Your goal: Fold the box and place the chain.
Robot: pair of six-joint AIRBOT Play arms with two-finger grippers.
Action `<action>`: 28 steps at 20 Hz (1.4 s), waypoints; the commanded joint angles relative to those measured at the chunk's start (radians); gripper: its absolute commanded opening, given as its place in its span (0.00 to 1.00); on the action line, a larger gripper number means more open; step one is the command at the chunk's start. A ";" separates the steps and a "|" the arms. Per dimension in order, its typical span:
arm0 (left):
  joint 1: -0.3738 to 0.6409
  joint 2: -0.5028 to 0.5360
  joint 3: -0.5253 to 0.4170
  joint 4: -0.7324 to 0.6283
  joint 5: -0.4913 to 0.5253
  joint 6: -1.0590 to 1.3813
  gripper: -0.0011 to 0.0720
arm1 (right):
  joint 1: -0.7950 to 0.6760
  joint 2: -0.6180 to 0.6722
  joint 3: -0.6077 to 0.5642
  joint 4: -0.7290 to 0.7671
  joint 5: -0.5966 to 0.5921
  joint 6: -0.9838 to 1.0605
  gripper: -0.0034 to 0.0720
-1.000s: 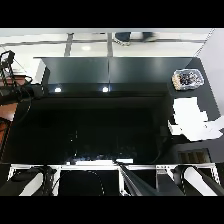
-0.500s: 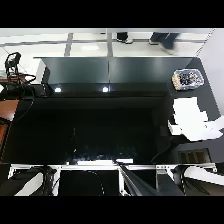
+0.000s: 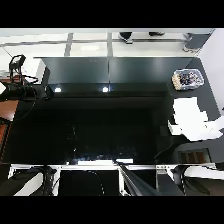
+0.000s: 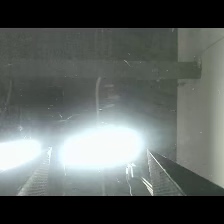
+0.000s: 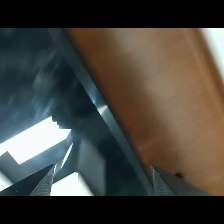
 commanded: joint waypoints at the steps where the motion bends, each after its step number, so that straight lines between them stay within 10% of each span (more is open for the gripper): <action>1: 0.000 -0.001 0.001 0.000 -0.002 0.003 0.98 | -0.015 -0.016 0.002 0.095 0.111 -0.125 0.99; 13: 0.000 -0.001 0.001 0.000 -0.087 0.004 0.98 | -0.010 -0.026 -0.035 -0.015 0.145 -0.299 0.98; 15: 0.000 -0.001 0.001 -0.002 -0.074 0.004 0.98 | -0.011 -0.031 -0.035 -0.016 0.147 -0.295 0.61; 18: 0.000 -0.001 0.001 -0.002 -0.072 0.004 0.98 | -0.014 -0.032 -0.035 -0.027 0.153 -0.292 0.56; 19: 0.000 -0.001 0.001 -0.002 -0.072 0.004 0.98 | -0.014 -0.032 -0.035 -0.034 0.166 -0.288 0.30; 22: 0.000 -0.001 0.001 -0.002 -0.072 0.004 0.98 | -0.013 -0.032 -0.035 -0.031 0.201 -0.279 0.08; 28: 0.000 -0.001 0.001 0.006 -0.071 0.004 0.98 | 0.029 0.004 -0.043 0.399 0.278 -0.318 0.06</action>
